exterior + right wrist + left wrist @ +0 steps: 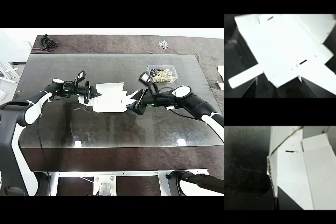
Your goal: Fold the box and place the chain.
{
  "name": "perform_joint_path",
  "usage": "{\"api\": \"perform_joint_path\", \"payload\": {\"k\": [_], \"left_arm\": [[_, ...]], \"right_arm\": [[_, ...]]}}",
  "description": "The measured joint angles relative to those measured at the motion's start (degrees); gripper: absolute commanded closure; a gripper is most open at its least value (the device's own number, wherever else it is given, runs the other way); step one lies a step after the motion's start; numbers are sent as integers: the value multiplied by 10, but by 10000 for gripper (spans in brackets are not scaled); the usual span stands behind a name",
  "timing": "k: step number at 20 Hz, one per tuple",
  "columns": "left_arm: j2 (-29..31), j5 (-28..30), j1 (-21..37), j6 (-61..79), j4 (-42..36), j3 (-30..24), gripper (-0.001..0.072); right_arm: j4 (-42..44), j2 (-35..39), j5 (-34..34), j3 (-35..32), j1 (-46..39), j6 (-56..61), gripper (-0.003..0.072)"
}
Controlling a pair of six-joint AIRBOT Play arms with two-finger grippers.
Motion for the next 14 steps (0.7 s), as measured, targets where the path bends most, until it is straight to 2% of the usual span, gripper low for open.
{"api": "perform_joint_path", "payload": {"k": [5,14], "left_arm": [[0,0,0,0,0,0,690],[0,0,0,0,-1,0,690]], "right_arm": [[-95,-1,-73,-5,57,-4,46],[-126,-32,-93,-20,98,-50,46]]}}
